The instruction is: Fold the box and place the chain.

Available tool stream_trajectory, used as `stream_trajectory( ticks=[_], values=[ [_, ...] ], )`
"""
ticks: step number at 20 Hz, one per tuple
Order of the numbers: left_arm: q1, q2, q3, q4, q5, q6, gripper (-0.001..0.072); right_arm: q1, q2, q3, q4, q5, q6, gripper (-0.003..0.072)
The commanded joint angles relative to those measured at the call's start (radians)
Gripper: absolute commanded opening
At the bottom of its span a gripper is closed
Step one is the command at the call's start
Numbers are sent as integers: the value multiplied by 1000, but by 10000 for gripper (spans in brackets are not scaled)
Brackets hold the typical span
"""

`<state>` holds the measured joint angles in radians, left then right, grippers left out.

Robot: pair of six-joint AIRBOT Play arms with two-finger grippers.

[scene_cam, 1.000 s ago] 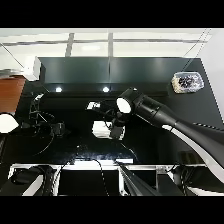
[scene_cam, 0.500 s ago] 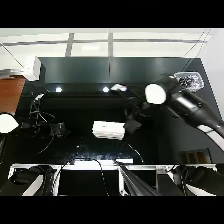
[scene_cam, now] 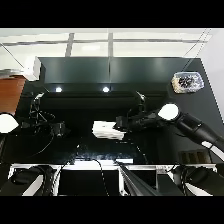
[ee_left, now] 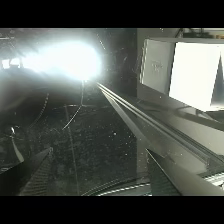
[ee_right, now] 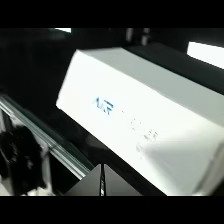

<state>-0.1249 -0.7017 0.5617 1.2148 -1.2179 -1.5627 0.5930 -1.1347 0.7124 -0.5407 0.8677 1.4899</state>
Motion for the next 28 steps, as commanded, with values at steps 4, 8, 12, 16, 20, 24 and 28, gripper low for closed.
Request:
stream_trajectory(
  ticks=[4, 8, 12, 16, 20, 24, 28],
  values=[
    [0, 0, 0, 0, 6, 0, 705, 18, -44, -31, 117, -71, -31, 23],
    [0, 0, 0, 0, 6, 0, 705, 18, -74, -31, 65, -36, -27, 23],
    [0, 0, 0, 0, 6, 0, 705, 18, -117, -31, 64, -31, -28, 23],
    [0, 0, 0, 0, 6, 0, 705, 18, -148, -31, 41, -43, -29, 22],
    [0, 0, 0, 0, 9, 0, 705, 18, -148, -31, 34, -56, -29, 23],
    [0, 0, 1, 0, 13, 19, 705, 2, -124, -19, 73, 4, -109, 23],
    [0, -19, 17, -31, 16, 158, 701, -98, 23, 8, 73, 125, -168, 23]
  ],
)
